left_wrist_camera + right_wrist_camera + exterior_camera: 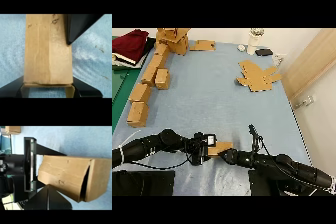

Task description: Fold the box.

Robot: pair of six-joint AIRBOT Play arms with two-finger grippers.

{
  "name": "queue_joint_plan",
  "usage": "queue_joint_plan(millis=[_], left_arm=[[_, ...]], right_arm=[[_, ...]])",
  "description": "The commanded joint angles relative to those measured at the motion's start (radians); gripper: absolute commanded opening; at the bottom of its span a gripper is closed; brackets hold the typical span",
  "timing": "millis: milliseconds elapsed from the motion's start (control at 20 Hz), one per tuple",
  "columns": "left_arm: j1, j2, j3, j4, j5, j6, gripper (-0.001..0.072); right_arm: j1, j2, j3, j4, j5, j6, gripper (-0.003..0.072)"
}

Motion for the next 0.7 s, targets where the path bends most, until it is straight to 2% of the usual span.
queue_joint_plan(millis=[0,200,350,500,650], left_arm=[[0.0,0.0,0.001,0.0,0.0,0.0,0.0435],[0.0,0.0,0.001,0.0,0.0,0.0,0.0435],[0.0,0.0,0.001,0.0,0.0,0.0,0.0435],[0.0,0.0,0.001,0.0,0.0,0.0,0.0435],[0.0,0.0,0.0,0.0,0.0,0.0,0.0436]], right_arm=[[0.01,-0.052,-0.001,-0.01,0.005,0.006,0.0004],[0.01,-0.079,0.0,-0.014,0.044,0.004,0.0004],[0.01,-0.065,0.029,-0.061,0.003,0.003,0.0003],[0.009,-0.008,0.128,-0.172,-0.1,0.005,0.0003],[-0.054,-0.01,0.24,-0.389,-0.352,0.136,0.0003]])
